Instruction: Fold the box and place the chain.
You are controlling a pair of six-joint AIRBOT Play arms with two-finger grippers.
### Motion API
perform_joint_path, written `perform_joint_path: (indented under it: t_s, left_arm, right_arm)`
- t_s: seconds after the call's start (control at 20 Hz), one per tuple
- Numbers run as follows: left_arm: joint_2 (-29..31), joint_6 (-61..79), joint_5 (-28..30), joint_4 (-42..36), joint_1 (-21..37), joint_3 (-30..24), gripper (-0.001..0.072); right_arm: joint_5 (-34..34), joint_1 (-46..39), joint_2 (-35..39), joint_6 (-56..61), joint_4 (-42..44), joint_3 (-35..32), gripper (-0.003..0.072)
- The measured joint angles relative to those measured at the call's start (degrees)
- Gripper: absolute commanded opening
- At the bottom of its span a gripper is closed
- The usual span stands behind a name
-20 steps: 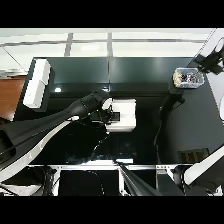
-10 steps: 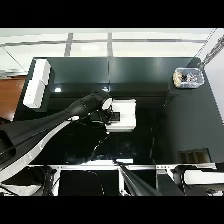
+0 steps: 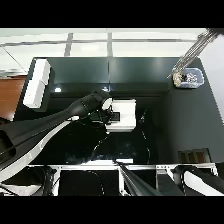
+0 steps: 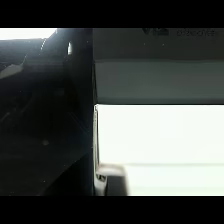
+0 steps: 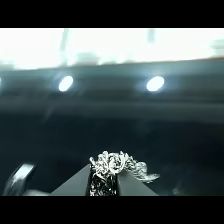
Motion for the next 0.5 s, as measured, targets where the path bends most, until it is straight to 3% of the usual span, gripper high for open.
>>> perform_joint_path:
  t_s: [0.25,0.5]
  left_arm:
    - [0.0,0.0,-0.2,0.0,0.0,0.0,0.0028]
    - [0.0,0.0,-0.1,0.0,0.0,0.0,0.0028]
  right_arm:
    - [1.0,10.4,6.8,-1.9,1.9,-13.0,0.0014]
    - [0.6,20.2,8.4,-2.7,2.3,-19.6,0.0013]
